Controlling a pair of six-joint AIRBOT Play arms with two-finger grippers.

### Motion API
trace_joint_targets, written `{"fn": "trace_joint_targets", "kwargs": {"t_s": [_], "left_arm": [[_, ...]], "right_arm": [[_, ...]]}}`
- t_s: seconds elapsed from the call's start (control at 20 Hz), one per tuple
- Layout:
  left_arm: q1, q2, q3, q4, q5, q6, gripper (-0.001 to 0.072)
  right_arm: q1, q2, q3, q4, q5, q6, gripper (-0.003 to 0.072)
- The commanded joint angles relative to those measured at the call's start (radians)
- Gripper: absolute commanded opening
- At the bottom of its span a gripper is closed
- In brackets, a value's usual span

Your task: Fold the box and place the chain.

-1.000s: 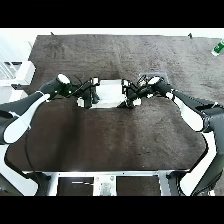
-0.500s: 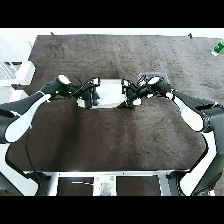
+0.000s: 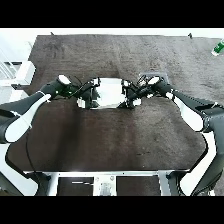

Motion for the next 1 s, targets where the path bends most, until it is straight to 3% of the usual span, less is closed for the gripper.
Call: {"fn": "trace_joint_targets", "kwargs": {"t_s": [0.0,0.05,0.15,0.2,0.25,0.7,0.95], "left_arm": [[0.0,0.0,0.0,-0.001,-0.003,0.0,0.0356],[0.0,0.0,0.0,0.0,-0.001,0.004,0.0212],[0.002,0.0,0.002,0.0,0.005,0.004,0.0207],[0.002,0.005,0.002,0.0,0.004,0.004,0.0091],[0.002,0.01,0.003,0.0,-0.005,0.012,0.0022],[0.076,0.109,0.014,-0.078,-0.197,0.014,0.0018],[0.117,0.243,0.01,-0.073,-0.196,-0.179,0.0014]], "right_arm": [[0.0,0.0,0.0,0.0,-0.002,0.001,0.0557],[0.0,0.0,0.0,0.0,-0.002,0.001,0.0557],[0.0,0.0,0.0,0.001,-0.002,0.001,0.0557],[0.0,0.0,0.0,0.001,-0.002,0.001,0.0557],[0.0,0.0,0.0,0.001,-0.002,0.001,0.0557],[0.0,0.0,0.0,0.001,-0.002,0.001,0.0557],[0.0,0.0,0.0,0.001,-0.002,0.001,0.0557]]}}
